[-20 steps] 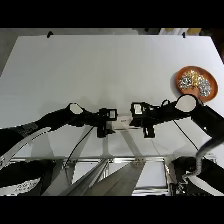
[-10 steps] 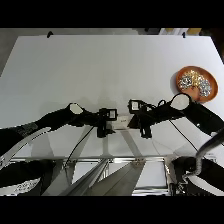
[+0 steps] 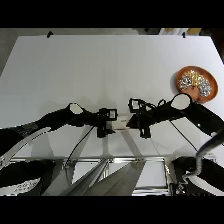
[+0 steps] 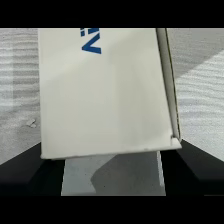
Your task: Fold the box and place the chain.
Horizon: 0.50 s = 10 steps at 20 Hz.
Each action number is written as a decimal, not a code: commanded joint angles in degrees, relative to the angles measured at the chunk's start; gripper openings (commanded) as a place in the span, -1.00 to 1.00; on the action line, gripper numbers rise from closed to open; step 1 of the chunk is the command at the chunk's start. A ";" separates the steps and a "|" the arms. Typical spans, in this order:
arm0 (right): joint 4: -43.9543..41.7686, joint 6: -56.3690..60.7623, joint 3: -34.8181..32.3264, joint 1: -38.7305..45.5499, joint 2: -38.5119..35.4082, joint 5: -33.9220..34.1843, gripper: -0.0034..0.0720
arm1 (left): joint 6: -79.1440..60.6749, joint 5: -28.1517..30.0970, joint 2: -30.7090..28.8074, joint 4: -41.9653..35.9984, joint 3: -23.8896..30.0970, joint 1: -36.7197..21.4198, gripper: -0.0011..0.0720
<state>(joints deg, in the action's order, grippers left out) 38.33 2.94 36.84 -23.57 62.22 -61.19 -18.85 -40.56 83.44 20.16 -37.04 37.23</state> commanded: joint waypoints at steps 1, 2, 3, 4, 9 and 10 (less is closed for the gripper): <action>-4.11 -2.75 0.00 -0.04 -1.42 2.10 -0.87 | -0.02 0.00 -0.04 0.00 -0.04 0.00 -0.40; -2.62 -1.33 0.00 -0.04 -0.79 3.39 -0.87 | -0.02 0.02 -0.04 0.00 -0.04 0.00 -0.40; -1.14 -0.28 0.00 -0.04 0.20 3.82 -0.87 | -0.02 0.00 -0.04 0.00 -0.04 0.00 -0.40; -0.13 0.28 0.00 -0.04 1.40 3.69 -0.87 | -0.02 0.02 -0.04 0.00 -0.04 0.00 -0.40; 0.74 1.18 -0.02 -0.04 4.66 2.89 -0.87 | -0.02 0.02 -0.04 0.00 -0.04 0.00 -0.40; 0.79 1.18 -0.02 -0.04 4.96 2.38 -0.87 | -0.02 0.00 -0.07 0.00 -0.04 0.00 -0.40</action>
<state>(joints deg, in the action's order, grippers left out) 38.20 3.49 36.88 -23.57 65.82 -58.17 -18.87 -40.53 83.44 20.16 -37.04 37.23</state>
